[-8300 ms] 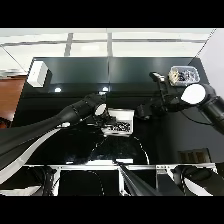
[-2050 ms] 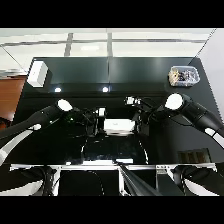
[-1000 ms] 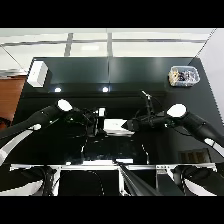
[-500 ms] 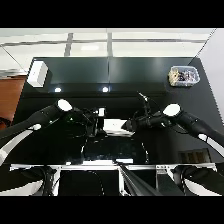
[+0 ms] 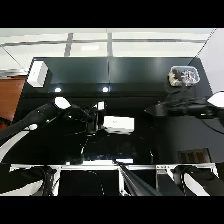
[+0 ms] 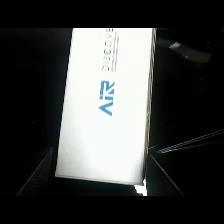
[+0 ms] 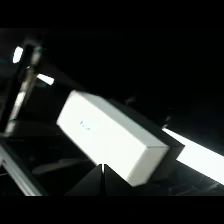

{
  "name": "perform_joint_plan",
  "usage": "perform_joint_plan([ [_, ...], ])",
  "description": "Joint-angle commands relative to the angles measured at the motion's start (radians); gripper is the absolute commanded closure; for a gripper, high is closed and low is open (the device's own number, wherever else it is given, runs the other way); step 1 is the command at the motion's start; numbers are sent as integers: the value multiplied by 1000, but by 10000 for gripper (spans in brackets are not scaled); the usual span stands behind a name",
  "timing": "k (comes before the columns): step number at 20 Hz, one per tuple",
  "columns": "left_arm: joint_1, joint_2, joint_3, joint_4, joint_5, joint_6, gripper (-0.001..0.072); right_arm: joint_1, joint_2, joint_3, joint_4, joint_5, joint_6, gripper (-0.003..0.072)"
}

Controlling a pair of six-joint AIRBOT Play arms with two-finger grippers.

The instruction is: Fold the box and place the chain.

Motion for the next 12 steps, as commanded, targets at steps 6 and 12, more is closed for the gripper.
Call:
perform_joint_plan([
  [6,-133,-87,266,2,-60,-205,-1,-191,64,5,-26,72,7,673],
  [12,-161,-285,394,8,-178,-398,-1,-191,64,5,-30,73,1,672],
])
